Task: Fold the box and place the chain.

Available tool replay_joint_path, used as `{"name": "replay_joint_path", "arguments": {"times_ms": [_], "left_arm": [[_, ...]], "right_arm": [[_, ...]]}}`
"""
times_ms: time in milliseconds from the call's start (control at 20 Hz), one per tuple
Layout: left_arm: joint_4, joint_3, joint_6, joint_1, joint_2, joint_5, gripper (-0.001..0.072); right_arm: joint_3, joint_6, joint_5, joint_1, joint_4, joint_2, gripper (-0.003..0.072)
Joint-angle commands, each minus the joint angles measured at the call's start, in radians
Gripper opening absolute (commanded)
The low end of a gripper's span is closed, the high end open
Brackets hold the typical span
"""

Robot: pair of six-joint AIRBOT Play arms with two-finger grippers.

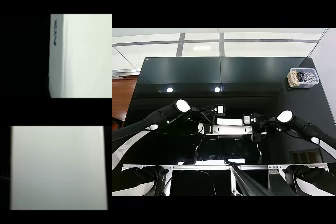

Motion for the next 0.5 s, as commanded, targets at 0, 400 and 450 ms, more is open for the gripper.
{"name": "replay_joint_path", "arguments": {"times_ms": [0,400,450], "left_arm": [[0.000,0.001,-0.001,0.000,0.000,0.001,0.0026],[0.002,0.001,-0.072,0.002,0.011,-0.001,0.0344],[0.008,0.001,-0.091,0.003,0.026,-0.001,0.0490]], "right_arm": [[0.000,0.000,-0.003,0.003,-0.012,-0.001,0.0660],[0.000,0.000,-0.003,0.003,-0.009,-0.001,0.0489],[0.000,0.000,-0.003,0.003,-0.009,-0.001,0.0489]]}}
